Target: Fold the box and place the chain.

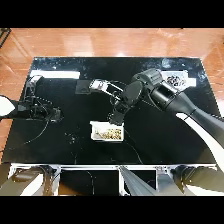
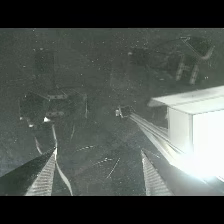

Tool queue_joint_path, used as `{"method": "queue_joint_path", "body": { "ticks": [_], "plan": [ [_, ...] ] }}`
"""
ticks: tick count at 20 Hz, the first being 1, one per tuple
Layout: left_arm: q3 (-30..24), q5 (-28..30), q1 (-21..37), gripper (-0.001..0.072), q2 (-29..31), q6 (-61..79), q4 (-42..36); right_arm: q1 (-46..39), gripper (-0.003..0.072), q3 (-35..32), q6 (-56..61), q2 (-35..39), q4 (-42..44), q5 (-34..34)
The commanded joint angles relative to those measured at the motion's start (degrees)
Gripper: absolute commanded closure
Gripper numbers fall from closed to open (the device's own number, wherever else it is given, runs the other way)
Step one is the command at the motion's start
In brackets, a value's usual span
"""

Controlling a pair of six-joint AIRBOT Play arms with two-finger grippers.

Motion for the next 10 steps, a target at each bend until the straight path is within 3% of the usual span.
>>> {"method": "queue_joint_path", "body": {
  "ticks": [1, 5, 10],
  "plan": [
    [-0.02, 0.04, 0.07, 0.009, -0.04, -0.68, 0.02, -0.02, -0.0016, 0.09, -1.44, -0.72, 1.05, -3.65],
    [-0.02, 0.09, 0.07, 0.009, -0.04, -1.36, 0.02, 0.09, -0.0016, 0.09, -5.64, -0.72, 4.61, -7.93],
    [-0.04, 0.17, 0.07, 0.009, -0.04, -1.46, 0.04, 0.26, -0.0017, 0.09, -8.09, -0.72, 4.72, -8.52]
  ]
}}
